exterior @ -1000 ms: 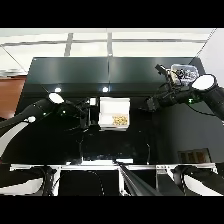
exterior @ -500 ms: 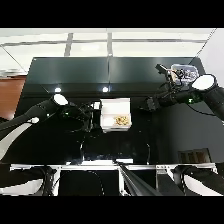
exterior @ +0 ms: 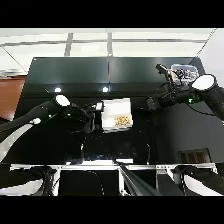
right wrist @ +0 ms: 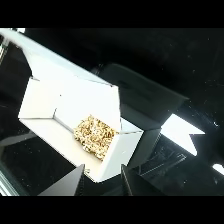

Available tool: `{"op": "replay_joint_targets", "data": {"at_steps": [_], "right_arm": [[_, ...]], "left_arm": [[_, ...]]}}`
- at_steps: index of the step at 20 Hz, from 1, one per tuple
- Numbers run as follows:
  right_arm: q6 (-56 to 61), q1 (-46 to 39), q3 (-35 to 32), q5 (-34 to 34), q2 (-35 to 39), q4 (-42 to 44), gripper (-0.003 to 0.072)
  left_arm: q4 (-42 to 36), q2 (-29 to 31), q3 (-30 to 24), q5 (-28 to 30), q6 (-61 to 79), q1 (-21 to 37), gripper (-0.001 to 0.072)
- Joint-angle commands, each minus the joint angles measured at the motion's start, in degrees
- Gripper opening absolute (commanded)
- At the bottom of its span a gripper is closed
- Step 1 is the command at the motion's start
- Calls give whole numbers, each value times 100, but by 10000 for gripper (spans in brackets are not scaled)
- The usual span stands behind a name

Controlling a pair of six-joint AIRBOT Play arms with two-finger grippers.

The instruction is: Fold the box and place the chain.

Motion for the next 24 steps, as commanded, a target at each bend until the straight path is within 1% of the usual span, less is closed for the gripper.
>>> {"op": "replay_joint_targets", "data": {"at_steps": [1,4,7,12,14,16,17,20,24], "right_arm": [[0,-4,-2,4,-4,0,276],[0,-4,-2,7,-4,0,276],[0,-4,-2,4,-4,0,276],[0,-4,-2,109,-4,0,276],[0,-4,-2,109,-4,2,276],[0,-4,-2,107,-4,2,276],[0,-4,-2,107,-4,2,276],[2,-4,-2,109,-4,4,276],[2,-4,-2,109,-4,4,276]], "left_arm": [[15,-4,7,-7,-131,-46,709],[96,-4,7,-13,-361,-37,709],[-46,-2,-7,-212,-378,-44,710],[-109,133,-192,-214,-485,48,709],[-149,282,-367,-109,-496,46,709],[-479,343,-529,-94,-505,20,710],[-496,348,-538,-44,-533,-28,710],[-549,350,-535,391,-894,-177,711],[-560,350,-531,431,-929,-203,711]]}}
